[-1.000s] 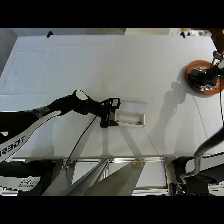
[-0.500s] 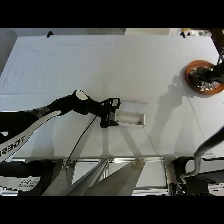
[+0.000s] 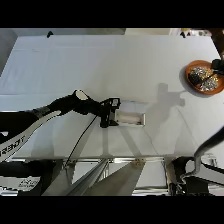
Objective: Fold the box and place the chain.
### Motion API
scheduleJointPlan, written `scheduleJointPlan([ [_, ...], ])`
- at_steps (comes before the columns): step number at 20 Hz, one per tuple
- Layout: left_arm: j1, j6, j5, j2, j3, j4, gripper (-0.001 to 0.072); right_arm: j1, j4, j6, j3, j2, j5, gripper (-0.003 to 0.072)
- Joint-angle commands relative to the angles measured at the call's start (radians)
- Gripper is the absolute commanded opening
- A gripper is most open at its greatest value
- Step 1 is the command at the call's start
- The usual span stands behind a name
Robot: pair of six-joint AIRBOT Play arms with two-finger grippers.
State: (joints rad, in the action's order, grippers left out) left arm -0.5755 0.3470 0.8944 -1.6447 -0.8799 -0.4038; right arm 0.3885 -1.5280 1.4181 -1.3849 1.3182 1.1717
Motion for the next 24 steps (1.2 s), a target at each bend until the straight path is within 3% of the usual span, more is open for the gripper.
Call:
scheduleJointPlan([
  [1,0.000,0.000,0.000,0.001,0.000,0.000,0.0211,-0.001,0.071,-0.084,-0.001,-0.146,0.121,0.0019],
  [6,0.000,0.000,0.000,0.001,0.000,0.000,0.0211,-0.001,0.269,-0.149,-0.001,-0.341,0.238,0.0019],
  [14,0.000,0.000,0.000,0.001,0.000,0.000,0.0211,-0.010,0.515,-0.196,0.000,-0.483,0.370,0.0019],
  [24,0.000,0.000,0.000,0.001,0.000,0.000,0.0211,-0.457,0.500,-0.158,0.077,-0.524,0.374,0.0019],
])
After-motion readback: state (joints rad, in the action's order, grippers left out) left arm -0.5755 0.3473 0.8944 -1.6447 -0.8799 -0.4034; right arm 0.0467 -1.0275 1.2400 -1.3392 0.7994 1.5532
